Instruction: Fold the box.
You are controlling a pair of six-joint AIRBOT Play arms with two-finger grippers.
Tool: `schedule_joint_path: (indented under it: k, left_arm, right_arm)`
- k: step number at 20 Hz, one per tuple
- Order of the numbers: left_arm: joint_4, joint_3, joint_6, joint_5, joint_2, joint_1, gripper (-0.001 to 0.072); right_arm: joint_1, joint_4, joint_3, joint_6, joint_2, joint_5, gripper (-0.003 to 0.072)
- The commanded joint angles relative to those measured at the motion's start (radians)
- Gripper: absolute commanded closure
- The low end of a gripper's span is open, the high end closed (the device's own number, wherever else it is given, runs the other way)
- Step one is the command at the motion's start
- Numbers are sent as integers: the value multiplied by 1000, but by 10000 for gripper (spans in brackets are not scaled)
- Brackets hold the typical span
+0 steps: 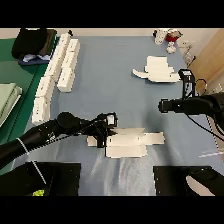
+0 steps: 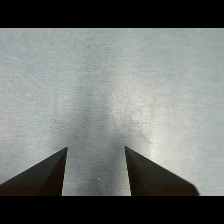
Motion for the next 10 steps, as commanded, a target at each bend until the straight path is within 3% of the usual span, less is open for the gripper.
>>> schedule_joint_path:
  k: [1,10]
  left_arm:
    - [4,32,6,-48,-24,39,696]
    - [9,58,3,-161,-94,79,694]
  right_arm:
    - [0,21,1,3,-8,1,129]
    - [0,34,1,3,-9,2,129]
